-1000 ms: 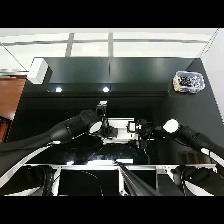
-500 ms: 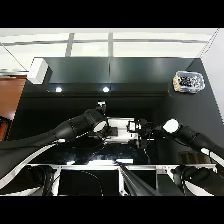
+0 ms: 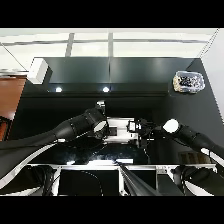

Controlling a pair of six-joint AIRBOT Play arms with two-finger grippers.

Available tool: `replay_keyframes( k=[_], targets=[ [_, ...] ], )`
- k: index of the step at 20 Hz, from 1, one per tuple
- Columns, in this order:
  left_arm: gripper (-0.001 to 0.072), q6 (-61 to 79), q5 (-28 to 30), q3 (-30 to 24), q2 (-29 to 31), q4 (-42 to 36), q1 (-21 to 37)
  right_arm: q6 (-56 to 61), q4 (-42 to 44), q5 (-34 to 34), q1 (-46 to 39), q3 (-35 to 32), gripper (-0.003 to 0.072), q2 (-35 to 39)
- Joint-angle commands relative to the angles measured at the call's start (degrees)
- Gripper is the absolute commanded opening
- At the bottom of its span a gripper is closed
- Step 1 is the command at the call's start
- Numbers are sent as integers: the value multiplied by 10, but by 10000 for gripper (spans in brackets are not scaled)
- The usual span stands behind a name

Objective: Fold the box and place the chain.

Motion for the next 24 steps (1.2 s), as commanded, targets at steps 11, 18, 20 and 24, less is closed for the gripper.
replay_keyframes(
  k=[11, 18, 20, 24],
  targets=[
    [220, -16, 2, 1, -5, 9, 0, 0, 0, 0, 0, 0, 199, 0],
    [28, -14, 2, 16, -10, 9, 0, 0, 0, 0, 0, 0, 199, 0],
    [27, -10, 2, 24, -10, 13, 0, 0, 0, 0, 0, 0, 200, 0],
    [28, -10, -6, 26, -10, 21, 0, 22, 0, -1, 0, 2, 589, 7]
  ],
)
